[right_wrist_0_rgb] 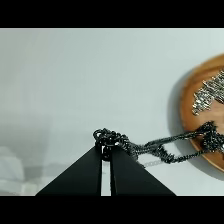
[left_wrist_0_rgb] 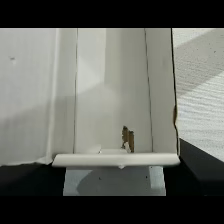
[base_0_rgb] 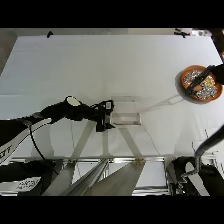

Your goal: Fold the box and place the chain.

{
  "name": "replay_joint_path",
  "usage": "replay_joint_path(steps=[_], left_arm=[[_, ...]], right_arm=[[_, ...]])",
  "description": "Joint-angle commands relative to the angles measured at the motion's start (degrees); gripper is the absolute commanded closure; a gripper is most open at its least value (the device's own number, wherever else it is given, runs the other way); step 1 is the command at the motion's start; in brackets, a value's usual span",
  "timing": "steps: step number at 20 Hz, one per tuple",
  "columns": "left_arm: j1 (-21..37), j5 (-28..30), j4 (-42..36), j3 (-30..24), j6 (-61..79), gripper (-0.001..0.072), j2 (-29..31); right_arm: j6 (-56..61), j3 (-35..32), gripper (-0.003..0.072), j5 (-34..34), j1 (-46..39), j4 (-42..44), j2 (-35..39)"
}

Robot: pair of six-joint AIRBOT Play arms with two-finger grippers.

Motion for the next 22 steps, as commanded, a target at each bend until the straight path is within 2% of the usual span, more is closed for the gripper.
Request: replay_joint_path(steps=[1,7,13,18,22], left_arm=[[0.0,0.0,0.0,0.0,0.0,0.0316,0.0],[0.0,0.0,0.0,0.0,0.0,0.0316,0.0],[0.0,0.0,0.0,0.0,0.0,0.0316,0.1],[0.0,0.0,0.0,0.0,0.0,0.0316,0.0],[0.0,0.0,0.0,0.0,0.0,0.0316,0.0]], right_arm=[[2.5,0.0,0.0675,3.1,6.6,0.5,5.7],[3.1,-2.1,0.0676,4.5,17.4,0.6,10.3],[6.0,-11.0,0.0676,2.1,24.7,2.4,12.6],[9.2,-19.5,0.0676,-12.5,35.9,4.9,12.3],[12.1,-23.7,0.0676,-22.5,45.0,2.9,8.2]])
